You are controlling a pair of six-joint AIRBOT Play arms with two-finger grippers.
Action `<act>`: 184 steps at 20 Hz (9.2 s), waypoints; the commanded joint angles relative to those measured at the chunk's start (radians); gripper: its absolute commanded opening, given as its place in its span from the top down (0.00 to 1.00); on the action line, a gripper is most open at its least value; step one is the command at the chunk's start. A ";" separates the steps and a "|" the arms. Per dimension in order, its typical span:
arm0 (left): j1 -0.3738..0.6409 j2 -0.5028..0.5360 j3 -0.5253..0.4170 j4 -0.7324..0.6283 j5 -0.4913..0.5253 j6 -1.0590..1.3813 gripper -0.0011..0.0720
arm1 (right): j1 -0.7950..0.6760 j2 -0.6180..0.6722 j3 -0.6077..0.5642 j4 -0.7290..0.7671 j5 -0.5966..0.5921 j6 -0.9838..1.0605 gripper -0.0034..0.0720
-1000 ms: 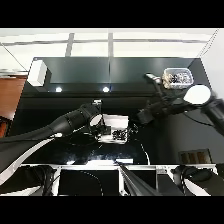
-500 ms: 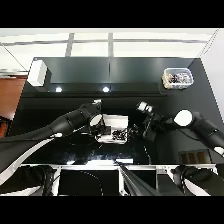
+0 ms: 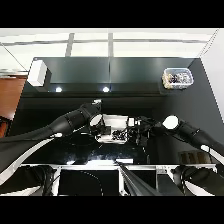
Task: Fold the box and place the chain.
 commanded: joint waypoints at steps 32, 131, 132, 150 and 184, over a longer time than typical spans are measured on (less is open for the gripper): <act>0.000 0.000 0.000 -0.005 0.002 0.000 0.94 | -0.015 0.401 0.533 -0.087 0.437 1.110 0.92; 0.356 0.150 -0.405 -0.995 0.448 2.518 0.01 | -0.490 0.441 0.258 -0.049 0.450 1.170 0.40; 0.356 0.152 -0.405 -0.995 0.441 2.518 0.01 | -0.490 0.441 0.258 -0.049 0.450 1.170 0.40; 0.294 0.188 -0.406 -0.997 0.523 2.459 0.01 | -0.490 0.441 0.258 -0.117 0.448 1.170 0.40; 0.294 0.176 -0.405 -1.017 0.480 2.461 0.58 | -0.234 -0.059 0.384 -0.058 0.547 0.503 0.00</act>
